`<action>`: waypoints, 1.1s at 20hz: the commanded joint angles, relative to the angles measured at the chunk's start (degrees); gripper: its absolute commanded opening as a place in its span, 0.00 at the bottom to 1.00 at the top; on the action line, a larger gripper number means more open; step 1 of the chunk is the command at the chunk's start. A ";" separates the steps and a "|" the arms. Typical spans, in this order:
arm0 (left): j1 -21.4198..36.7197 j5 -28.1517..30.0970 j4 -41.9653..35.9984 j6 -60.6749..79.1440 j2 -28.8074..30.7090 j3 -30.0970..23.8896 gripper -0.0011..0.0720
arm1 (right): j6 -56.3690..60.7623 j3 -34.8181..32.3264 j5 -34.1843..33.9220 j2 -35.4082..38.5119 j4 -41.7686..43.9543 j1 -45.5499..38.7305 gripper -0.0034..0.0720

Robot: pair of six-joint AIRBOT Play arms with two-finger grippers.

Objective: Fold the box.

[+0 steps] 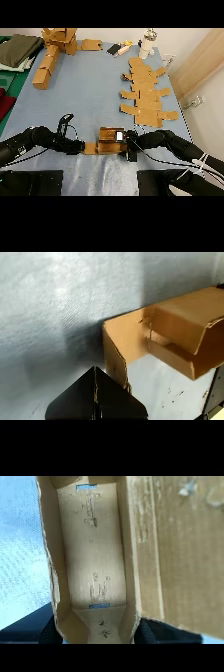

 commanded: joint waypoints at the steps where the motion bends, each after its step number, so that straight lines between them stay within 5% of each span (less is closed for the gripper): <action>1: -2.99 5.11 -0.17 0.42 -0.48 -0.02 0.03 | 0.02 -0.02 0.00 0.00 0.00 -0.02 0.74; 8: -3.76 0.98 0.33 0.39 -0.35 0.00 0.03 | 0.02 -0.02 0.00 0.00 0.00 -0.02 0.74; 22: -3.87 1.81 2.62 -1.36 -0.48 0.04 0.03 | 0.00 -0.02 0.00 0.00 0.00 -0.02 0.74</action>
